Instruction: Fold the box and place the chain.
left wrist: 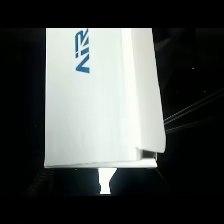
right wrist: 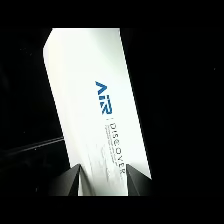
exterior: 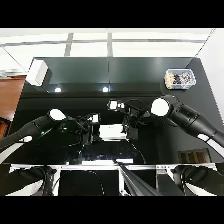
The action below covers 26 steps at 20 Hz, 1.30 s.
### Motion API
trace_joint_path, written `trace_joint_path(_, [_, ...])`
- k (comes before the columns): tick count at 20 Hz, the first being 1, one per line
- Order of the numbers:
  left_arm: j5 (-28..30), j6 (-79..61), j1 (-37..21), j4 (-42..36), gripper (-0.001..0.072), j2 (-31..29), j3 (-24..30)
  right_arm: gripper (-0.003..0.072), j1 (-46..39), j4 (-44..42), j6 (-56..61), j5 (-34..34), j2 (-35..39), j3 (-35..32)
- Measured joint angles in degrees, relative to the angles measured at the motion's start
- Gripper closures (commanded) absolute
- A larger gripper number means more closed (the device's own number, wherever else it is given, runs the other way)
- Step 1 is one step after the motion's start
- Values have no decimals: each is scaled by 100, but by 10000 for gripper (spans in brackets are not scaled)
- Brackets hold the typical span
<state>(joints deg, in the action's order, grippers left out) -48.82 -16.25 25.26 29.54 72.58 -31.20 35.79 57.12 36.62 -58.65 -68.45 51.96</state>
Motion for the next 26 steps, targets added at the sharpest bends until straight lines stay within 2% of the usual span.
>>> trace_joint_path(11, [4, 2, 2, 0, 425, 0, 0, 386, 0, -33, 240, 243, 0, -17])
trace_joint_path(12, [7, 2, 2, 0, 425, 0, 0, 443, 0, -35, 243, 258, 0, -33])
trace_joint_path(13, [7, 2, 2, 0, 425, 0, 0, 449, 0, -46, 249, 264, 0, -63])
trace_joint_path(20, [15, 7, 2, 0, 425, 0, 0, 447, 0, -105, 262, 223, 0, -149])
trace_joint_path(22, [15, 9, 2, 0, 425, 0, 0, 409, 0, -114, 262, 184, 0, -151])
trace_joint_path(26, [15, 11, 2, 0, 425, 0, 0, 408, 0, -114, 262, 105, 0, -157])
